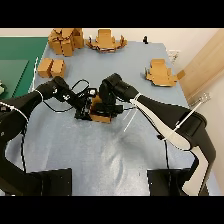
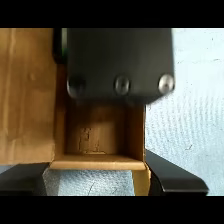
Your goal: Fold the box.
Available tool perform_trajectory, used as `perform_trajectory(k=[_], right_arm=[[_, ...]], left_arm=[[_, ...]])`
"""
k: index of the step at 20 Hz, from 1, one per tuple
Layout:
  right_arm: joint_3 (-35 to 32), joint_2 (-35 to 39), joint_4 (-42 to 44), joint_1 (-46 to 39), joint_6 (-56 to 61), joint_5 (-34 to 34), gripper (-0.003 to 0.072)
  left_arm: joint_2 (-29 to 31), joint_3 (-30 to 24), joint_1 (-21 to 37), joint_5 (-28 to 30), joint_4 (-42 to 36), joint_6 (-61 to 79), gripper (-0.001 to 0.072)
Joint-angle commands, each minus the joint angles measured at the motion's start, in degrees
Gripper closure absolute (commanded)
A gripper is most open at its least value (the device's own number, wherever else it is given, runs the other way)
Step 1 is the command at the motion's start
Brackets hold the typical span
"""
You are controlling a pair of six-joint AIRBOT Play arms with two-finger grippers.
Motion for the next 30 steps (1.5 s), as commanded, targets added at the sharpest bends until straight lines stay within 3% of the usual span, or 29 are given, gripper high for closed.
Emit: perform_trajectory(k=[1,4,11,12,13,14,15,16,17,30], right_arm=[[4.7,-3.1,-0.6,0.7,-0.2,-5.9,0.0421],[5.6,-3.5,-1.5,1.0,-0.6,-7.7,0.0683],[6.5,-3.5,-2.5,1.1,-0.6,-8.0,0.0681],[6.5,-3.5,-2.4,1.1,-0.6,-7.9,0.0646],[6.5,-3.5,-2.3,1.1,-0.6,-7.5,0.0401],[6.6,-3.5,-2.2,1.1,-0.6,-7.2,0.0249],[6.6,-3.5,-2.3,1.1,-0.6,-7.2,0.0312],[6.6,-3.5,-2.3,1.1,-0.6,-7.2,0.0459],[6.6,-3.5,-2.3,1.1,-0.6,-7.2,0.0681],[6.8,-5.9,-7.4,2.5,0.9,-12.6,0.0685]], left_arm=[[0.0,0.0,-0.1,0.0,0.0,-0.1,0.0696],[0.0,0.0,-0.1,0.0,0.0,-0.1,0.0696],[0.0,0.0,-0.1,0.0,0.0,-0.1,0.0696],[0.0,0.0,-0.1,0.0,0.0,-0.1,0.0696],[0.0,0.0,-0.1,0.0,0.0,-0.1,0.0696],[0.0,0.0,-0.1,0.0,0.0,-0.1,0.0696],[0.0,0.0,-0.1,0.0,0.0,-0.1,0.0696],[0.0,0.0,-0.1,0.0,0.0,-0.1,0.0696],[0.0,0.0,-0.1,0.0,0.0,-0.1,0.0696],[0.0,0.0,-0.1,0.0,0.0,-0.1,0.0696]])
